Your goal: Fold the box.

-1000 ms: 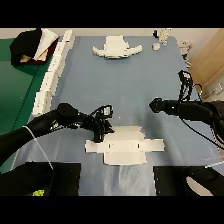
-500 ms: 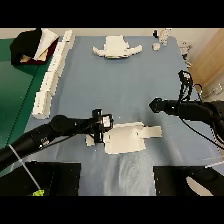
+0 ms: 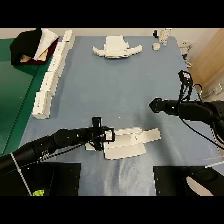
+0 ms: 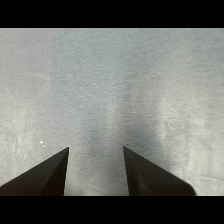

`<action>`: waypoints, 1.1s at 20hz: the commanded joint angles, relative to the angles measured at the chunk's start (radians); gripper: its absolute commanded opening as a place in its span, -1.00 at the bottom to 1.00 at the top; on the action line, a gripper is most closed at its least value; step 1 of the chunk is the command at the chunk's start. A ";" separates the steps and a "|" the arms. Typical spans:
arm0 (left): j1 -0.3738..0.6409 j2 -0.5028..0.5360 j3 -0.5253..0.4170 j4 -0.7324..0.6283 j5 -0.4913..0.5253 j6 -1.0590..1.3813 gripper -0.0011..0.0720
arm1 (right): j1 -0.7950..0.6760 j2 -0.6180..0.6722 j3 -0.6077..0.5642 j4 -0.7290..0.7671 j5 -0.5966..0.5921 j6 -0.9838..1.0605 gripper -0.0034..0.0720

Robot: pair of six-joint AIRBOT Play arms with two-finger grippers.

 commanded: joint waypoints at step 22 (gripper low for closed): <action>0.235 -0.052 0.071 -0.005 -0.496 -0.026 -0.94 | 0.000 0.000 0.000 0.005 -0.008 0.000 0.48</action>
